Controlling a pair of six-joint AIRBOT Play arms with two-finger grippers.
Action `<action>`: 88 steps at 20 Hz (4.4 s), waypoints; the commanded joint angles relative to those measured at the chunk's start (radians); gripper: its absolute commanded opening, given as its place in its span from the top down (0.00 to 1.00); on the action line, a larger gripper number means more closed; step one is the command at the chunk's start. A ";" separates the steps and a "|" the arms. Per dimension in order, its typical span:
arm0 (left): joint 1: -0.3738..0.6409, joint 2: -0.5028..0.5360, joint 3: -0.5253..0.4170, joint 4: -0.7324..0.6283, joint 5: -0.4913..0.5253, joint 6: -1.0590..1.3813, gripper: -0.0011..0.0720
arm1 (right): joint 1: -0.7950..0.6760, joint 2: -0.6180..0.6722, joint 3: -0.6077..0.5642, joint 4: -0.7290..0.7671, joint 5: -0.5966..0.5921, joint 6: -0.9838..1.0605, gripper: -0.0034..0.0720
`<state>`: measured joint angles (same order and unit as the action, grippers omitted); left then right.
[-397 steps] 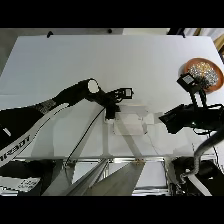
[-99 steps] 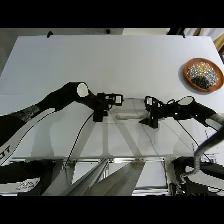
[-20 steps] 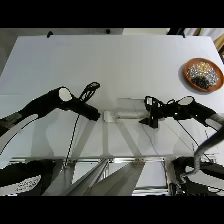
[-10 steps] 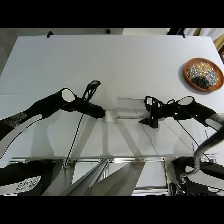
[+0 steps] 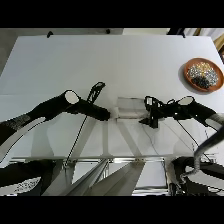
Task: Fold the box and place the chain.
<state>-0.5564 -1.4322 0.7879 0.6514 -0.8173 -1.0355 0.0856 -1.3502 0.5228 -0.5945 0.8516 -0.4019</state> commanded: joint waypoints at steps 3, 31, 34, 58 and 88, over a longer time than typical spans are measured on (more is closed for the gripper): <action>-0.006 0.045 0.000 -0.012 -0.001 0.004 0.85 | 0.000 0.000 0.000 0.000 0.000 0.000 0.36; -0.090 0.074 0.000 -0.071 0.160 -0.018 0.53 | 0.000 0.000 0.000 0.000 0.000 0.000 0.36; -0.094 0.074 0.000 -0.065 0.178 -0.027 0.39 | 0.000 0.000 0.000 0.000 0.000 0.000 0.36; -0.190 0.011 0.101 0.154 0.233 -0.367 0.30 | 0.000 0.000 0.000 0.000 0.000 0.000 0.36; -0.261 -0.167 0.405 0.587 -0.159 -0.966 0.31 | 0.000 0.000 0.000 0.000 0.000 0.000 0.36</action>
<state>-0.8082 -1.5879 1.1873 1.2308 -0.9638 -1.9469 0.0856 -1.3502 0.5228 -0.5953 0.8520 -0.4019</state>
